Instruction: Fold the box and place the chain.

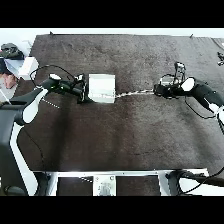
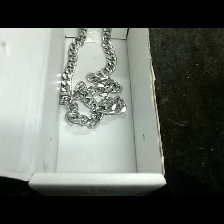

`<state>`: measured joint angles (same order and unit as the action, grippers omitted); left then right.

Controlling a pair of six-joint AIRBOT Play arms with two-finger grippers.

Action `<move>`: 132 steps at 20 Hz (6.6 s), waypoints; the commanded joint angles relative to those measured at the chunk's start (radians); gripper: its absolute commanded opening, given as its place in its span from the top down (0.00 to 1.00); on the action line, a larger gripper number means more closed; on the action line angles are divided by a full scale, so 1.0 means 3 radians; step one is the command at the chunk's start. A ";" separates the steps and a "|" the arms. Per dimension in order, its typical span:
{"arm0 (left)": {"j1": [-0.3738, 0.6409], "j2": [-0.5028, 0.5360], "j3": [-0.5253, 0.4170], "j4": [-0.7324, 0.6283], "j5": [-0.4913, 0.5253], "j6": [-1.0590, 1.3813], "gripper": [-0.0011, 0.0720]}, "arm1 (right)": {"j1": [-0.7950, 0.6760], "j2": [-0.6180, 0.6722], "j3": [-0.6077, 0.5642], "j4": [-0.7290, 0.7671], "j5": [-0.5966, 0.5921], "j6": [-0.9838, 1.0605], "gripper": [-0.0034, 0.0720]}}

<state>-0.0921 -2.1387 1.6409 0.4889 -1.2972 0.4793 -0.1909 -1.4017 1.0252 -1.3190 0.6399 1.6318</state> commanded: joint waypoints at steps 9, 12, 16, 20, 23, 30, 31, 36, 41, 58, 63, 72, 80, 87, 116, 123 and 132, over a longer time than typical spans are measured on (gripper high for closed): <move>0.0001 -0.0001 0.0001 0.0001 0.0000 0.0001 0.43 | -0.0125 -0.0604 -0.0072 0.0676 -0.1007 0.0109 0.48; 0.0001 -0.0001 0.0001 0.0001 0.0000 0.0001 0.43 | -0.0118 -0.0698 -0.0069 0.0763 -0.1144 0.0109 0.60; 0.0001 -0.0001 0.0001 0.0000 0.0000 0.0001 0.43 | -0.0100 -0.0704 -0.0069 0.0809 -0.1213 0.0024 0.84; 0.0001 -0.0001 0.0001 0.0001 -0.0001 0.0001 0.43 | 0.0048 -0.0404 -0.0069 0.0824 -0.1166 -0.0034 0.97; 0.0001 -0.0001 0.0001 0.0000 0.0000 0.0001 0.43 | 0.0357 0.0090 -0.0069 0.0823 -0.1061 -0.0154 0.97; 0.0001 -0.0001 0.0001 0.0000 0.0000 0.0001 0.43 | 0.1198 0.1085 -0.0033 0.0807 -0.1422 -0.0229 0.97; 0.0001 -0.0001 0.0001 0.0000 0.0000 0.0001 0.43 | 0.1296 0.1110 0.0027 0.0807 -0.1467 -0.0230 0.97; 0.0001 -0.0001 0.0001 0.0000 0.0000 0.0001 0.43 | 0.1667 0.1016 0.0459 0.0768 -0.1700 -0.0406 0.97; 0.0001 -0.0001 0.0001 0.0000 0.0000 0.0001 0.43 | 0.1863 0.0781 0.0890 0.0707 -0.1704 -0.0430 0.97; 0.0001 -0.0001 0.0001 0.0000 0.0000 0.0001 0.43 | 0.2084 -0.0526 0.0991 0.0792 -0.0857 -0.0393 0.44; 0.0001 -0.0001 0.0001 0.0000 0.0000 0.0001 0.43 | 0.1488 0.0029 0.0473 0.0568 -0.0441 -0.0388 0.48; 0.0001 -0.0001 0.0001 0.0000 -0.0001 0.0001 0.43 | 0.0036 0.0720 -0.1031 0.0571 -0.0912 0.0051 0.48; 0.0001 -0.0001 0.0001 0.0000 0.0000 0.0001 0.43 | -0.0023 -0.0108 -0.0746 0.0830 -0.1523 0.0050 0.48; 0.0001 -0.0001 0.0001 0.0000 0.0000 0.0001 0.43 | -0.0022 -0.0713 -0.0184 0.0966 -0.1461 0.0050 0.70; 0.0001 -0.0001 0.0001 0.0000 0.0000 0.0001 0.43 | 0.2220 0.0257 0.0314 0.0908 -0.2422 -0.0278 0.97; 0.0001 -0.0001 0.0001 0.0000 -0.0001 0.0001 0.43 | 0.2219 -0.0134 0.0314 0.0936 -0.2471 -0.0276 0.97; 0.0001 -0.0001 0.0001 0.0000 0.0000 0.0001 0.43 | 0.1429 0.0195 0.0053 0.0718 -0.1354 -0.0287 0.45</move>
<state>-0.0921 -2.1387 1.6409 0.4885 -1.2976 0.4793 0.3382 -1.3960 1.0832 -1.0752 0.1055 1.5471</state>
